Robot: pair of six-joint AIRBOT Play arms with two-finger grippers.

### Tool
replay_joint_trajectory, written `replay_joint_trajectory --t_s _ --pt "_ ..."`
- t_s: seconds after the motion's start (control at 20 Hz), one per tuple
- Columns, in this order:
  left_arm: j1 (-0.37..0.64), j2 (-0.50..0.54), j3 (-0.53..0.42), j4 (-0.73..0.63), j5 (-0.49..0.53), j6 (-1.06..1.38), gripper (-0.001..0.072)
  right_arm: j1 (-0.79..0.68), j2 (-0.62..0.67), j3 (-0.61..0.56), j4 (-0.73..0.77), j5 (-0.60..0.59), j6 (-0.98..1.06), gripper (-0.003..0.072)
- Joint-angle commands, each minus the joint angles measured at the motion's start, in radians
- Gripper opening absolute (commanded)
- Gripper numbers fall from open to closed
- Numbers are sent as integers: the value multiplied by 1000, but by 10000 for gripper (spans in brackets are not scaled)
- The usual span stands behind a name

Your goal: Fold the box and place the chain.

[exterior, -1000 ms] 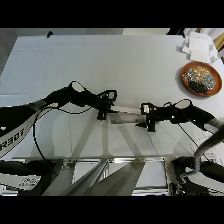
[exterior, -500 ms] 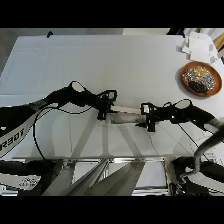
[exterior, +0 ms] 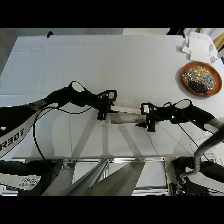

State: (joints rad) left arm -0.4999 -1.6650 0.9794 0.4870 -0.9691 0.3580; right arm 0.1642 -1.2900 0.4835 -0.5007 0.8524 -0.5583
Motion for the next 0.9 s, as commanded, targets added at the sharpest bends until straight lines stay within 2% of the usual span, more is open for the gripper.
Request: replay_joint_trajectory --t_s 0.0,0.5,0.55,0.6,0.65,0.7,0.75,0.85 --pt "0 -1 0 0 -3 0 11 0 0 0 0 0 0 403" --pt "0 0 0 0 -10 0 12 0 0 0 0 0 0 403" --pt "0 1 0 0 -14 0 44 0 0 0 0 0 0 403" --pt "0 4 0 0 -19 0 145 0 0 0 0 0 0 403" --pt "1 10 0 1 -19 0 313 0 0 0 0 0 0 403" --pt "1 17 0 0 -15 -1 446 0 0 0 0 0 0 403" --pt "1 29 0 0 -14 -7 502 0 0 0 0 0 0 403" --pt "2 57 0 2 -14 -14 503 0 0 0 0 0 0 403"
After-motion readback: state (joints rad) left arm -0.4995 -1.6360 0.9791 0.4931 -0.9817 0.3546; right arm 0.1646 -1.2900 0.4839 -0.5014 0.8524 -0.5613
